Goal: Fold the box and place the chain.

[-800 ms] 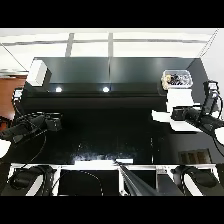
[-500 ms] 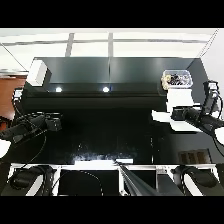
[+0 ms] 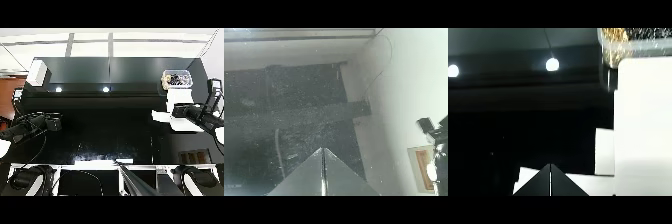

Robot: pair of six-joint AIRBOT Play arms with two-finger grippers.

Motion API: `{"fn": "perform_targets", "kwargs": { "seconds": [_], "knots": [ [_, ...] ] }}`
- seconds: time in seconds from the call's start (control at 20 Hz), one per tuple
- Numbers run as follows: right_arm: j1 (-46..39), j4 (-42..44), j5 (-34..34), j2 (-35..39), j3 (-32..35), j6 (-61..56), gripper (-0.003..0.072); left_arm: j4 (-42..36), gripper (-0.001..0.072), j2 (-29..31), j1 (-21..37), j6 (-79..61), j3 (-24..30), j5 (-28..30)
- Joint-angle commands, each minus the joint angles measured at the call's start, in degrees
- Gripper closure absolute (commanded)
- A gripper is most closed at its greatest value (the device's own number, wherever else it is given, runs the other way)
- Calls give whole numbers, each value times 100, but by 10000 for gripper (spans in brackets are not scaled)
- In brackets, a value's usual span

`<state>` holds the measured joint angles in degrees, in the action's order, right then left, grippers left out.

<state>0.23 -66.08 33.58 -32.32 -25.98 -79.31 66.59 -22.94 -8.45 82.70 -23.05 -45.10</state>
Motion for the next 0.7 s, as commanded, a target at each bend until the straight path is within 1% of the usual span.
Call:
{"fn": "perform_targets", "kwargs": {
  "seconds": [0.0, 0.05, 0.1, 0.15, 0.2, 0.25, 0.3, 0.35, 0.4, 0.45, 0.55, 0.65],
  "knots": [
    [0, 151, -398, 7, 0, 0, 473, -52, 677, 4, -2, -2, 2, 317],
    [0, 149, -404, -4, 0, 0, 110, -90, 677, 4, -2, 0, 2, 516],
    [0, 149, -442, -26, -4, 0, -34, -129, 677, 2, -2, 4, 4, 688],
    [-4, 138, -420, -66, -46, 0, -34, -219, 677, 0, -4, 4, 4, 879],
    [-63, 107, -369, -157, -164, -42, -34, -264, 666, -13, -2, 4, 9, 1220],
    [-199, 55, -264, -308, -363, -168, -34, -306, 480, -59, -4, 7, 15, 1602],
    [-442, -96, -70, -553, -693, -341, -34, -409, 63, -142, -4, 4, 15, 1967],
    [-765, -323, 212, -874, -1113, -457, -34, -518, 8, -234, -2, 24, 13, 2190],
    [-1115, -544, 474, -1220, -1541, -518, -34, -625, 8, -343, -4, 24, 13, 2247],
    [-1539, -745, 741, -1622, -2020, -538, -34, -756, 8, -450, -4, 22, 13, 2129],
    [-2450, -1021, 1274, -2400, -2896, -542, -34, -879, 8, -634, -7, 17, 13, 1690],
    [-3421, -1093, 2118, -3139, -3661, -697, -34, -852, 9, -748, -7, -74, 13, 1285]
  ]
}}
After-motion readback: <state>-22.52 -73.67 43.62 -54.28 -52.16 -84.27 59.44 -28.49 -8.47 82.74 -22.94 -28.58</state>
